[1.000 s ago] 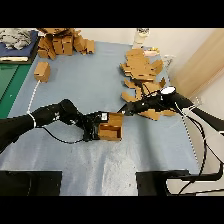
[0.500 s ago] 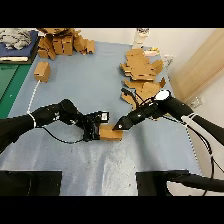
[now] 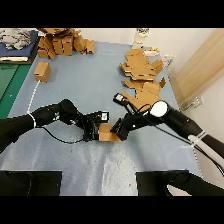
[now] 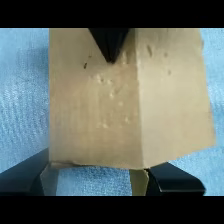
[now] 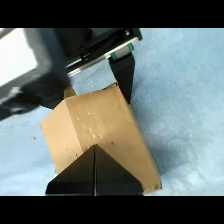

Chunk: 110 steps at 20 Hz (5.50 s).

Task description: Fold the box.

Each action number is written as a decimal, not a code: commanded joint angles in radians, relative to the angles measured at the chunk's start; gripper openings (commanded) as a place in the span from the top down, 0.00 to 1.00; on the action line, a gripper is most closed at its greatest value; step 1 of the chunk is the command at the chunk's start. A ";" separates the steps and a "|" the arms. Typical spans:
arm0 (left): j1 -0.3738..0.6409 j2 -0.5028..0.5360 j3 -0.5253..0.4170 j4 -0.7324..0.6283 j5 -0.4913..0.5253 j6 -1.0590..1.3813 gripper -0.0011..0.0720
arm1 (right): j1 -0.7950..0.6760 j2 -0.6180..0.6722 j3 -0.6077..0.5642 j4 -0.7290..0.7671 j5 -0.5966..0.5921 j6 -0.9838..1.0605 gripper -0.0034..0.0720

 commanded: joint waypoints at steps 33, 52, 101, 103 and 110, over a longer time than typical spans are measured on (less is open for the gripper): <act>0.000 0.000 0.001 0.000 0.000 0.000 0.43 | 0.220 0.103 -0.119 -0.259 -0.311 -0.278 0.26; 0.000 0.000 0.001 0.000 0.000 0.000 0.43 | 0.306 0.132 -0.118 -0.585 -0.364 -0.050 0.32; 0.000 0.000 0.001 0.000 0.000 0.000 0.43 | 0.305 0.128 -0.085 -0.499 -0.196 0.029 0.38; 0.000 0.000 0.001 0.000 0.000 0.000 0.43 | 0.302 0.201 -0.083 -0.548 -0.197 0.129 0.38; 0.000 0.000 0.001 0.000 0.000 0.000 0.43 | 0.180 0.468 -0.117 -0.670 -0.204 1.112 0.95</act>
